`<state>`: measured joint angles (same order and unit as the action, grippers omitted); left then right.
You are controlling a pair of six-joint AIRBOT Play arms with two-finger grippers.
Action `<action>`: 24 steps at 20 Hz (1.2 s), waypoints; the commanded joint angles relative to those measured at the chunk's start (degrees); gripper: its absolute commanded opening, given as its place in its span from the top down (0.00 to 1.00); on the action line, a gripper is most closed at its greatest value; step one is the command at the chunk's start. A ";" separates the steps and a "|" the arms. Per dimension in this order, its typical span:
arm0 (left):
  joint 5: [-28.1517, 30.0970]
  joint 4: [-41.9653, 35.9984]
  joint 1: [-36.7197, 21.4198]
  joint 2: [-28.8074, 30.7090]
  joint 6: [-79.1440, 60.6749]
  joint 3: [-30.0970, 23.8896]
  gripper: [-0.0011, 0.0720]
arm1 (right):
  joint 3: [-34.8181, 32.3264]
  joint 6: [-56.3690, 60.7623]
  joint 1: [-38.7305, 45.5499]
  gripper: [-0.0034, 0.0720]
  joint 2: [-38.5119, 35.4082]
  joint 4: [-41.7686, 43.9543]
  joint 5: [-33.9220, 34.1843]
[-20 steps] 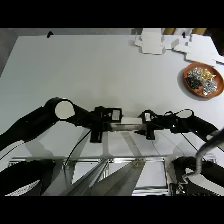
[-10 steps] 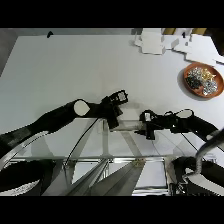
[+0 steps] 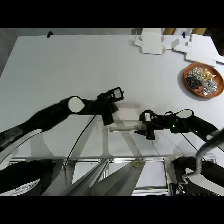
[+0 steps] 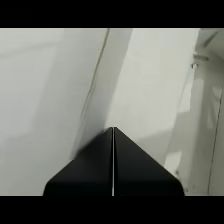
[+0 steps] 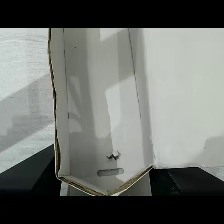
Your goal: Fold the box and place the chain.
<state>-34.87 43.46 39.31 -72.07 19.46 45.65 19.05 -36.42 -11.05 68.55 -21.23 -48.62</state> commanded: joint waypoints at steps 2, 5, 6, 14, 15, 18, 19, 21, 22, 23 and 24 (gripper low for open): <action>-18.58 8.63 -2.45 5.49 0.04 -0.02 0.98 | 0.04 0.13 -0.02 0.41 0.02 0.07 -0.07; -20.61 9.31 -2.08 3.15 -0.13 -1.62 0.98 | 0.04 0.13 -0.02 0.41 0.00 0.07 -0.07; -20.55 9.35 -2.08 2.14 -0.09 -1.68 0.98 | 0.04 0.13 -0.02 0.41 0.02 0.07 -0.07; -26.12 14.67 -5.79 1.29 2.67 -2.32 0.98 | 0.04 0.13 -0.02 0.41 0.00 0.07 -0.07; -26.16 14.60 -6.40 1.36 2.54 -2.69 0.98 | 0.04 0.13 -0.02 0.41 0.00 0.07 -0.07; -24.26 13.68 -8.52 1.55 -4.46 -4.70 0.96 | 0.04 0.13 -0.02 0.41 0.00 0.07 -0.07; -23.28 12.94 -9.14 1.55 -8.15 -5.62 0.87 | 0.04 0.13 -0.02 0.41 0.00 0.07 -0.07; -20.98 11.34 -9.42 1.55 -15.26 -7.17 0.62 | 0.04 0.13 -0.02 0.41 0.00 0.07 -0.07; -20.26 10.64 -9.40 1.53 -18.45 -7.48 0.58 | 0.04 0.13 -0.02 0.41 0.00 0.07 -0.07; -19.71 9.60 -9.33 1.55 -21.59 -7.48 0.58 | 0.04 0.13 -0.02 0.41 0.00 0.04 -0.07; -19.17 8.35 -9.29 1.55 -24.22 -7.48 0.58 | 0.04 0.13 -0.02 0.41 0.00 0.07 -0.07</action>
